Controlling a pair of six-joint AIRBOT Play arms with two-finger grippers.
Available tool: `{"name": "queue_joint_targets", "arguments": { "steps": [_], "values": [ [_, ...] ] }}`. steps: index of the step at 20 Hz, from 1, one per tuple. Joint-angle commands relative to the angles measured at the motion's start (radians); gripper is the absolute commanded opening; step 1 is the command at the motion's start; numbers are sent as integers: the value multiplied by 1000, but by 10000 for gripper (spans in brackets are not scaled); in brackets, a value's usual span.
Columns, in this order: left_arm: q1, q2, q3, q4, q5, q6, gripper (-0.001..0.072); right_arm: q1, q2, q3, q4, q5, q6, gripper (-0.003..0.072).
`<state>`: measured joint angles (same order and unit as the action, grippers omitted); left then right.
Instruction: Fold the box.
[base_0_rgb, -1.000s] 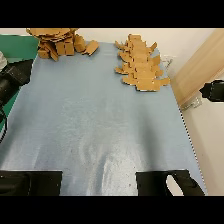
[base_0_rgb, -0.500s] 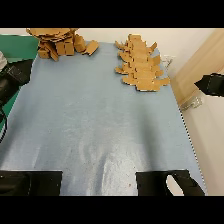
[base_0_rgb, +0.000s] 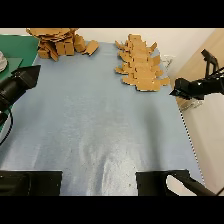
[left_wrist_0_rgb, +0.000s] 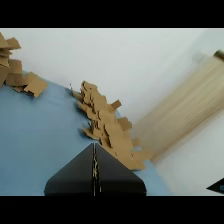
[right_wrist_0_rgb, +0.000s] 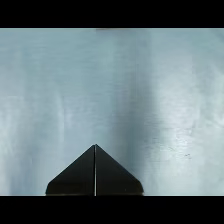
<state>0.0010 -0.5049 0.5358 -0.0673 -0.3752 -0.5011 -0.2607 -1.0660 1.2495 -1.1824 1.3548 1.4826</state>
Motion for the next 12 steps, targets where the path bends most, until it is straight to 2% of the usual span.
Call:
{"name": "queue_joint_targets", "arguments": {
  "steps": [1, 2, 4, 5, 6, 7, 10, 12],
  "values": [
    [0, -73, 18, 315, -78, -213, 13, -72, -163, 42, 71, -64, 9, 7],
    [0, -103, 39, 432, -104, -296, 13, -111, -208, 77, 134, -86, 10, 73],
    [0, -158, 85, 571, -154, -400, 13, -185, -312, 161, 254, -101, 7, 175],
    [0, -179, 104, 594, -172, -416, 13, -215, -369, 209, 293, -103, 2, 191],
    [0, -195, 118, 594, -177, -415, 13, -237, -428, 261, 314, -111, 2, 303],
    [0, -203, 127, 594, -174, -416, 13, -257, -492, 319, 316, -135, 2, 366],
    [0, -208, 133, 594, -158, -416, 14, -276, -650, 458, 307, -271, 2, 462],
    [0, -210, 133, 594, -159, -416, 14, -276, -732, 515, 300, -356, 2, 462]
  ]
}}
